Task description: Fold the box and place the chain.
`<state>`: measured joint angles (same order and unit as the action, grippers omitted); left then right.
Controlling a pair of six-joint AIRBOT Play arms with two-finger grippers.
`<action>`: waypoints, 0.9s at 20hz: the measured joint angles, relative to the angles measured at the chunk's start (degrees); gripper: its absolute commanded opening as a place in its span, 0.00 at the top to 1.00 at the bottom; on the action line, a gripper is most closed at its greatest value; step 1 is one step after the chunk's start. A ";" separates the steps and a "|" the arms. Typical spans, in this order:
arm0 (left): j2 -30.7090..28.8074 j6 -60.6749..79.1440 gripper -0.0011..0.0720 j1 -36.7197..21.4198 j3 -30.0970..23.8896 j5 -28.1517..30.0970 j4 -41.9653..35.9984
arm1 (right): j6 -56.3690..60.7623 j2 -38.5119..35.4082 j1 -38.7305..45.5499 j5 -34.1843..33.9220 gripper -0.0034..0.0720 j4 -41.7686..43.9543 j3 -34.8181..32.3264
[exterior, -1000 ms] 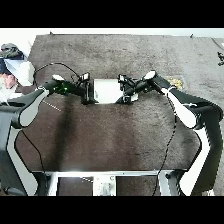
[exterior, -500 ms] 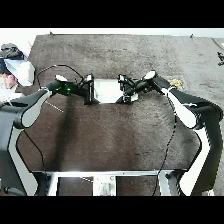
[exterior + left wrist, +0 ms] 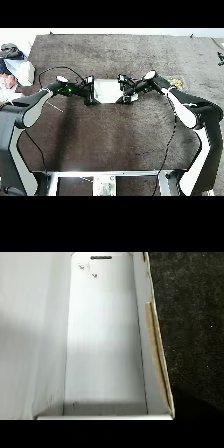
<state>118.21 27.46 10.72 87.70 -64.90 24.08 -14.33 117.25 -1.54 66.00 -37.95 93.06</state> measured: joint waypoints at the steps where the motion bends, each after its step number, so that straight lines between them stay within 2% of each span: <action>1: 0.00 0.04 0.01 0.00 0.00 -0.02 -0.07 | 0.00 0.00 0.00 0.00 0.40 0.00 0.00; 18: 0.00 -4.92 0.02 0.11 0.00 0.42 0.35 | 0.00 0.00 0.00 0.00 0.40 0.00 0.00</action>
<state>118.21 22.55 10.83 87.70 -64.49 24.43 -14.33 117.25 -1.54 66.00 -37.95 93.06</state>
